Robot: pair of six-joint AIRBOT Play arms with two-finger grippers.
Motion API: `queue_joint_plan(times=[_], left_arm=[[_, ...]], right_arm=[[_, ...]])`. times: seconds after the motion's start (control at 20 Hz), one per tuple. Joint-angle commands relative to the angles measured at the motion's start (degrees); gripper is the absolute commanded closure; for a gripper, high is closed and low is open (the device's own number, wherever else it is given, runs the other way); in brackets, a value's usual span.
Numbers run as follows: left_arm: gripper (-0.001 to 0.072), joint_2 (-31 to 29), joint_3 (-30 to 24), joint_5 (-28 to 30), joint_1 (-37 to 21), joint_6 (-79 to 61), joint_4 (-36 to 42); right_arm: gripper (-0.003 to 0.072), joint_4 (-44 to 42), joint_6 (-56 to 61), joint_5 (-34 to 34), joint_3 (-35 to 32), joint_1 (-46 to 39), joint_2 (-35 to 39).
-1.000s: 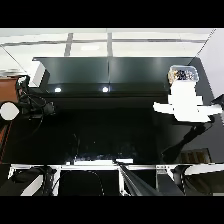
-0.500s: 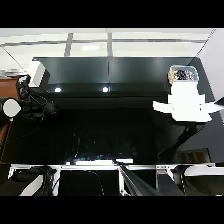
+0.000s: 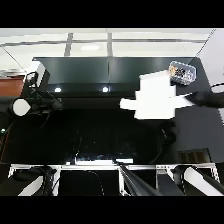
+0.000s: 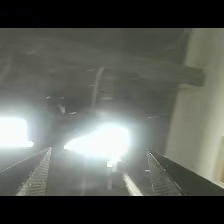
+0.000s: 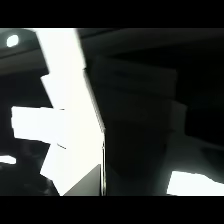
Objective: Fold the box and place the chain.
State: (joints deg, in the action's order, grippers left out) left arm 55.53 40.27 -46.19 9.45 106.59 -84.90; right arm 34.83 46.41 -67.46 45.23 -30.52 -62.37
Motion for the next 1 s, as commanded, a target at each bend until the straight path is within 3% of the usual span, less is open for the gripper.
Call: queue_joint_plan(times=[0.0,0.2,0.4,0.6,0.85,0.95], left_arm=[[0.0002,3.82,0.13,7.76,4.44,-1.51,5.20],[0.0003,9.68,2.78,8.52,8.09,-13.11,18.99],[0.0002,18.75,8.81,-2.54,5.84,-35.41,43.50],[0.0003,31.61,11.87,-14.23,1.64,-54.21,66.71],[0.0002,41.79,16.68,-22.29,3.45,-58.23,67.82],[0.0004,44.59,19.32,-30.14,4.11,-63.36,67.76]], right_arm=[[0.0670,-8.83,-0.39,13.57,-15.96,13.00,9.09],[0.0670,-14.64,-0.37,26.58,-25.00,28.39,10.71],[0.0670,-13.97,-0.37,31.15,-25.35,36.96,10.71],[0.0670,-13.62,-0.39,30.12,-25.35,39.34,10.71],[0.0670,-13.60,-0.39,30.12,-25.35,42.60,10.71],[0.0670,-13.49,-0.42,30.18,-25.35,43.56,10.71]])
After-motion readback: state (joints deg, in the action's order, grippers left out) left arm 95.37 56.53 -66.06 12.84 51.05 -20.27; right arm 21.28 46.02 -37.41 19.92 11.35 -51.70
